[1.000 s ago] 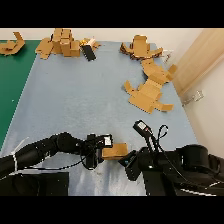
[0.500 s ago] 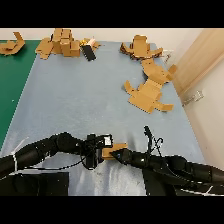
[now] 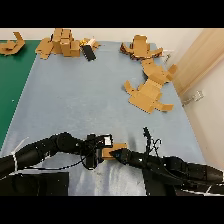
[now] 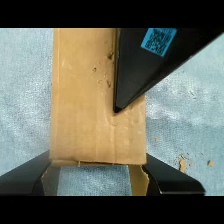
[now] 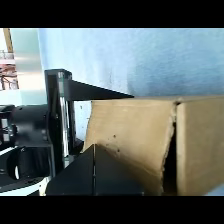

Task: Fold the box.

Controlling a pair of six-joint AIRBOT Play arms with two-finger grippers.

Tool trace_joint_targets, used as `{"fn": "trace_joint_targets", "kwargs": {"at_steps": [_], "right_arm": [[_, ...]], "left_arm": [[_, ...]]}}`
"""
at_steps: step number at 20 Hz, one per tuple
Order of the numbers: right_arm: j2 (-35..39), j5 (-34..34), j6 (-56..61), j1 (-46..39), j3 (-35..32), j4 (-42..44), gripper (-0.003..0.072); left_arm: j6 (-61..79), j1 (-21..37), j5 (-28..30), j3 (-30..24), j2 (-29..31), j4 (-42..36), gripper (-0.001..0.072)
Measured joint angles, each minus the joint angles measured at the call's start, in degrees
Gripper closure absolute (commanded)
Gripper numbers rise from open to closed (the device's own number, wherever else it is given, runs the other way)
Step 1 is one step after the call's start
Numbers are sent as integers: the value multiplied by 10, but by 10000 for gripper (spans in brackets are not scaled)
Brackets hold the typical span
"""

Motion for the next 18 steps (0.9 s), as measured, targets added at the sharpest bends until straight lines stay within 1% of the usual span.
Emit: {"fn": "trace_joint_targets", "kwargs": {"at_steps": [9,18], "right_arm": [[-35,5,1,1,0,-35,686],[-56,13,-1,1,0,-44,686]], "left_arm": [[0,0,0,0,0,0,237],[0,0,0,0,0,1,237]]}}
